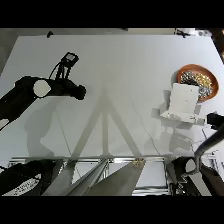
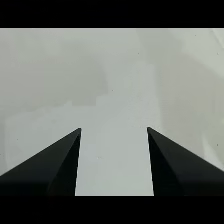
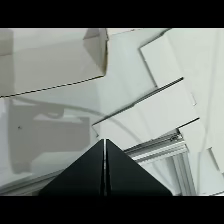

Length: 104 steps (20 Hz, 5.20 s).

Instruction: Fold the box and place the chain.

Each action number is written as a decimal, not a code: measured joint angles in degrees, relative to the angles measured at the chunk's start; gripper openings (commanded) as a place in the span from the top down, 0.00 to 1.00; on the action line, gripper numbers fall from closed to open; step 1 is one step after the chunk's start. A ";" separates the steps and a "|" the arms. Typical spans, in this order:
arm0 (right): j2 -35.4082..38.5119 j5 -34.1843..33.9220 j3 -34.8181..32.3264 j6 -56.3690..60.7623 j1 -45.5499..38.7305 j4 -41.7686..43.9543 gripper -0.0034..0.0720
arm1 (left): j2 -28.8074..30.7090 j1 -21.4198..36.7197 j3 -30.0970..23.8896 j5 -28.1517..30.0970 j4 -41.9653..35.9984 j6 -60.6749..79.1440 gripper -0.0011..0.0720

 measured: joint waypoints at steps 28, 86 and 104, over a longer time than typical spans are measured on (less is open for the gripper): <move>-32.57 -22.71 6.27 -5.51 0.00 -13.73 0.89 | 0.00 0.00 0.00 0.00 0.02 0.02 0.36; 3.50 -40.19 -21.09 -5.40 39.67 27.36 0.94 | -14.49 -0.39 0.02 -16.00 -50.23 60.85 0.04; 3.50 -39.54 -21.09 -5.44 39.69 27.39 0.94 | -25.90 -4.90 2.38 -13.60 -62.77 76.37 0.05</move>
